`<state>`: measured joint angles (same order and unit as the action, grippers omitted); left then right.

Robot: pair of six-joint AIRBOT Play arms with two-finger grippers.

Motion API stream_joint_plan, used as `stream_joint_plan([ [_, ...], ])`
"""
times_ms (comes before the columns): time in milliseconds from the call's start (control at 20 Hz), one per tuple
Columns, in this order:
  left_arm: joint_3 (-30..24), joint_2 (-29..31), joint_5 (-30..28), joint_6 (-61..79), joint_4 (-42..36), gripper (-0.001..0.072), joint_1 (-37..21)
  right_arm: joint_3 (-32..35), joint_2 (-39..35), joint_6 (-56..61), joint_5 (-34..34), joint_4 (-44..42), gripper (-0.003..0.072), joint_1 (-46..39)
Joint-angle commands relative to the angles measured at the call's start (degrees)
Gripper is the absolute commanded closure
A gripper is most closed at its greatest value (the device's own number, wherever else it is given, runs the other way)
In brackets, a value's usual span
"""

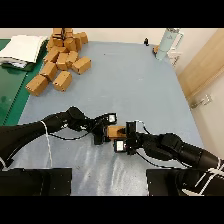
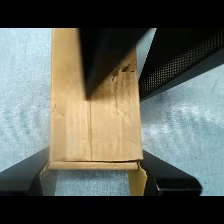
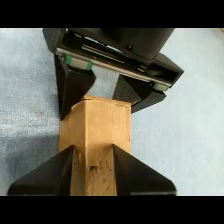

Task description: Fold the box.

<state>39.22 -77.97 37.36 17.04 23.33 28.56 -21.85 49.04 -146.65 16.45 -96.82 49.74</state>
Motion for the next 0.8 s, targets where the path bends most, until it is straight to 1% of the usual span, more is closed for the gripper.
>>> stream_joint_plan([
  [0, 0.0, 0.0, 0.1, 0.1, 0.0, 0.0191, 0.0, 0.0, 0.0, 0.0, -0.1, 0.2, 0.0347, 0.0],
  [200, 0.0, 0.0, 0.1, 0.1, 0.0, 0.0191, 0.0, 0.0, -0.6, 0.0, -0.1, 0.2, 0.0346, 0.0],
  [300, 0.0, 0.0, 0.1, 0.1, 0.0, 0.0191, 0.0, 0.0, -1.3, 0.0, -0.1, 0.2, 0.0331, 0.0],
  [350, 0.0, 0.0, 0.1, 0.1, 0.0, 0.0191, 0.0, 0.0, -1.6, 0.0, -0.1, 0.2, 0.0265, 0.0],
  [400, 0.0, 0.0, 0.1, 0.1, 0.0, 0.0191, 0.0, 0.0, -1.8, 0.0, -0.1, 0.2, 0.0231, 0.0],
  [650, 0.0, 0.0, 0.1, 0.1, 0.0, 0.0191, 0.0, 0.0, -3.5, 0.0, -0.1, 0.2, 0.0238, 0.0],
  [700, 0.0, 0.0, 0.1, 0.1, 0.0, 0.0191, 0.0, 0.0, -3.9, 0.0, -0.1, 0.2, 0.0281, 0.0],
  [750, 0.0, 0.0, 0.1, 0.1, 0.0, 0.0191, 0.0, 0.0, -4.1, 0.0, 0.0, 0.2, 0.0345, 0.0],
])
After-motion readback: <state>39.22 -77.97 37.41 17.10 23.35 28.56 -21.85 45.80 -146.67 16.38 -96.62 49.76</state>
